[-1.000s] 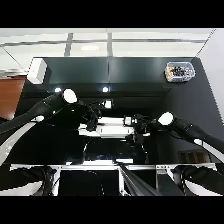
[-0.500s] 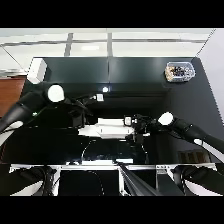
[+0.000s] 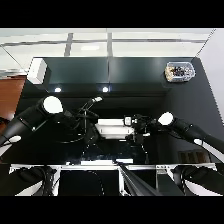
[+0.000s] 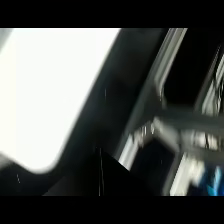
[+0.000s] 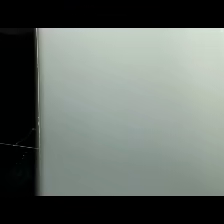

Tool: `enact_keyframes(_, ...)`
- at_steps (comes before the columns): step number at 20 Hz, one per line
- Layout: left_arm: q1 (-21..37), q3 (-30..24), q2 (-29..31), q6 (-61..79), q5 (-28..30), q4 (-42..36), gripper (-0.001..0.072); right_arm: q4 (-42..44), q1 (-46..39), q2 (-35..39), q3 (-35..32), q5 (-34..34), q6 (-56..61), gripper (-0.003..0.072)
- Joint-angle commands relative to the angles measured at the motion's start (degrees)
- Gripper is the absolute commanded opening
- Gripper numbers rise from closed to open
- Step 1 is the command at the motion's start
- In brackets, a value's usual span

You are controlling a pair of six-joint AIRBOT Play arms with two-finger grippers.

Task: Fold the box and place the chain.

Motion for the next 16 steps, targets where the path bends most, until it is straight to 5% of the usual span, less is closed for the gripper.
enact_keyframes(1, -1.14, -1.27, 0.13, 2.43, 23.12, -7.82, 0.0023, 0.02, 0.07, 0.00, -0.02, -0.02, 0.02, 0.0126)
enact_keyframes(3, -0.98, 0.52, -1.09, 1.49, 28.72, -2.43, 0.0023, 0.02, 0.07, 0.00, -0.02, -0.02, 0.02, 0.0127)
enact_keyframes(7, -0.66, 2.51, -7.17, -6.03, 25.05, 10.78, 0.0023, 0.02, 0.07, 0.00, -0.02, -0.02, 0.02, 0.0126)
enact_keyframes(16, 0.63, 4.66, -13.07, -5.97, 18.29, 10.54, 0.0023, 0.02, 0.07, 0.00, -0.02, -0.02, 0.02, 0.0126)
